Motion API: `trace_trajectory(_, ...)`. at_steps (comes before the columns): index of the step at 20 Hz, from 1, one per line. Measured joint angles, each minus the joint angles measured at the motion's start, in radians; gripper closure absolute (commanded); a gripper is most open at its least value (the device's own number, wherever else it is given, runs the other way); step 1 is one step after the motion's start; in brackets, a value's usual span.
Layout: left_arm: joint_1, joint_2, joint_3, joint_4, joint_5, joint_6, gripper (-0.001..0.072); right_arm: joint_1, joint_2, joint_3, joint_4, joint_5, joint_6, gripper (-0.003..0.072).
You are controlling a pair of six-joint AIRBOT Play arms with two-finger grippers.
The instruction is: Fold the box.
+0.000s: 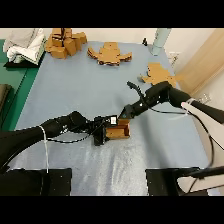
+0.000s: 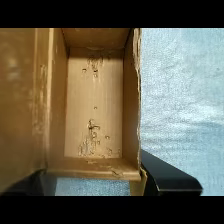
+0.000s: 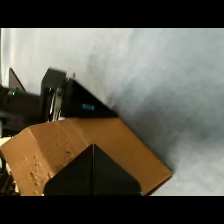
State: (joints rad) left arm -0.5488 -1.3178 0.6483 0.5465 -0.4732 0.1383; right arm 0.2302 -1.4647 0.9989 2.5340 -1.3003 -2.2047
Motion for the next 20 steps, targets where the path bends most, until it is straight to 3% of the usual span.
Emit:
trace_trajectory(7,0.0,0.0,0.0,0.0,0.0,0.0,0.0239,0.132,0.273,-0.237,-0.161,0.187,-0.048,0.0685)
trace_trajectory(15,0.0,0.0,0.0,0.0,0.0,0.0,0.0239,0.27,0.431,-0.31,-0.36,0.389,-0.057,0.0684)
trace_trajectory(20,0.0,0.0,0.0,0.0,0.0,0.0,0.0239,0.431,0.575,-0.417,-0.537,0.605,-0.065,0.0683)
